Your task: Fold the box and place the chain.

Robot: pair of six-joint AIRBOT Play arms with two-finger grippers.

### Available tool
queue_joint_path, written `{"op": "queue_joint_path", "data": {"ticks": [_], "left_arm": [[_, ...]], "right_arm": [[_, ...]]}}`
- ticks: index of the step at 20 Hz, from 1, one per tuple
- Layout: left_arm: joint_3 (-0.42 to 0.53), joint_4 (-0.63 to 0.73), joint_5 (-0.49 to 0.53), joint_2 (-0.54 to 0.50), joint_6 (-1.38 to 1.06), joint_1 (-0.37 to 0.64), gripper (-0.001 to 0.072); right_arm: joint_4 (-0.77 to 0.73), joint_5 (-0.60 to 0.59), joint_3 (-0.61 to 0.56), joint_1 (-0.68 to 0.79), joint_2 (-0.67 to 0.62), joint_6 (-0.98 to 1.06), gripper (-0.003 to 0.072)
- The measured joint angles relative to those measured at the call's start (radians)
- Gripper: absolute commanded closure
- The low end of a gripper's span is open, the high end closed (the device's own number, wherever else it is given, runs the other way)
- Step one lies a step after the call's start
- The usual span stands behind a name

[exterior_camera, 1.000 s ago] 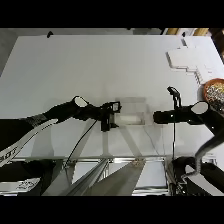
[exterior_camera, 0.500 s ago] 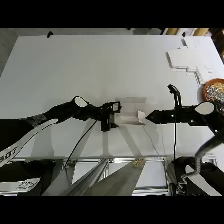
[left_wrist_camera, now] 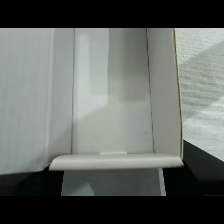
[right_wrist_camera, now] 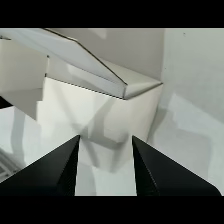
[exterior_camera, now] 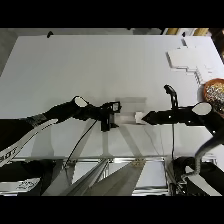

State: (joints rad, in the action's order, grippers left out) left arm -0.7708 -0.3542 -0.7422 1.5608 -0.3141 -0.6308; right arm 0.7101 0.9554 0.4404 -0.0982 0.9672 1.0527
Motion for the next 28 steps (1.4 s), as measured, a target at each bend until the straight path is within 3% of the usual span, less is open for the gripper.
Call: {"op": "queue_joint_path", "data": {"ticks": [3,7,18,21,23,27,28], "left_arm": [[0.000,0.000,0.000,0.000,0.000,0.000,0.0422],[0.000,0.000,0.000,0.000,0.000,0.000,0.0422],[0.000,0.000,-0.003,0.000,0.000,0.000,0.0422],[0.000,0.000,-0.003,0.000,0.000,0.000,0.0422],[0.000,0.000,-0.003,0.000,0.000,0.000,0.0422],[0.000,0.000,-0.003,0.000,0.000,0.000,0.0422],[0.000,0.000,-0.003,0.000,0.000,0.000,0.0422]], "right_arm": [[0.096,-0.070,0.023,-0.075,0.014,0.130,0.0270],[0.286,-0.107,0.099,-0.171,0.055,0.349,0.0270],[0.577,-0.060,0.213,-0.364,0.180,0.759,0.0279],[0.643,-0.037,0.264,-0.410,0.221,0.838,0.0299],[0.684,-0.029,0.293,-0.439,0.244,0.883,0.0362],[0.726,-0.021,0.322,-0.481,0.285,0.935,0.0371],[0.732,-0.018,0.325,-0.489,0.293,0.942,0.0413]]}}
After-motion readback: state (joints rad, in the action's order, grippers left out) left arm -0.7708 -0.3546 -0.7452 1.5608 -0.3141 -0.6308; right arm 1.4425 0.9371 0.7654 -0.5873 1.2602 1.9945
